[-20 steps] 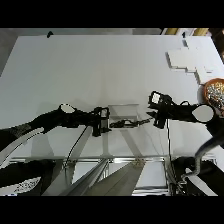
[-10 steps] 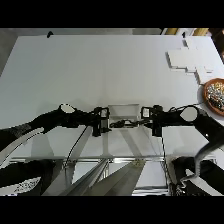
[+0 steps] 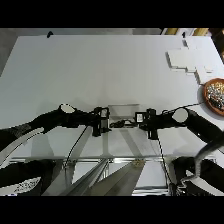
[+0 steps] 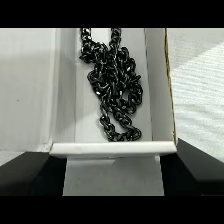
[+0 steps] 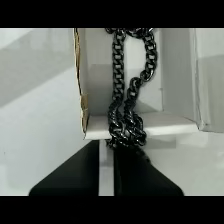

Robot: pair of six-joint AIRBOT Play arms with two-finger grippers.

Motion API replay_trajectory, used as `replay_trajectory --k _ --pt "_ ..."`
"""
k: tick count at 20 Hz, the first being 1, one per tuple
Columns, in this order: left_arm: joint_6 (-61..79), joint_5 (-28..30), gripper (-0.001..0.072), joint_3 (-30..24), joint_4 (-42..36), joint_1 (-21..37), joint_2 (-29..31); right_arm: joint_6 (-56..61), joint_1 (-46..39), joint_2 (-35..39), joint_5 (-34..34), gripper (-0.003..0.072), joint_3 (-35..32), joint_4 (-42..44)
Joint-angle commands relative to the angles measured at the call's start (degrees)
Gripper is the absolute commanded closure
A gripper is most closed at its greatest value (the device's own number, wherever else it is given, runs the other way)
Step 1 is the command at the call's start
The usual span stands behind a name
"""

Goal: Fold the box and place the chain.

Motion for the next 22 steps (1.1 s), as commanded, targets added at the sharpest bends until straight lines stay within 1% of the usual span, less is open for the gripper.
replay_trajectory --k 1,3,6,7,9,12,14,17,20,22 --pt "0.02 0.02 0.0640 0.00 0.00 0.02 0.02 -0.87 0.50 -0.44 -0.61 0.0656 -0.02 0.28" --pt "0.02 0.00 0.0640 0.00 0.00 0.02 0.02 1.16 0.46 -0.42 -0.17 0.0669 -0.02 -0.96" --pt "0.02 0.02 0.0640 0.00 0.00 0.02 0.02 9.16 0.46 1.33 2.38 0.0670 -0.02 -9.31" --pt "0.02 0.00 0.0640 0.00 0.02 0.02 0.02 13.09 0.46 3.10 3.58 0.0670 -0.02 -11.56" --pt "0.02 0.02 0.0640 0.00 0.02 0.02 0.02 20.74 0.46 8.57 4.00 0.0670 -0.02 -11.67" --pt "0.02 0.00 0.0640 0.00 0.02 0.02 0.02 25.05 0.46 17.35 3.93 0.0670 -0.02 -10.60" --pt "0.02 0.00 0.0640 0.00 0.00 0.02 0.02 24.98 0.46 20.11 3.69 0.0670 -0.02 -6.12" --pt "0.02 0.02 0.0640 0.00 0.00 0.02 0.02 22.71 0.48 20.04 1.16 0.0670 -0.04 8.28" --pt "0.02 0.02 0.0640 0.00 0.00 0.02 0.02 15.37 0.48 19.67 -5.07 0.0670 -0.04 23.93" --pt "0.02 0.02 0.0640 0.00 0.00 0.02 0.02 11.76 0.52 19.12 -6.99 0.0669 -0.04 32.76"
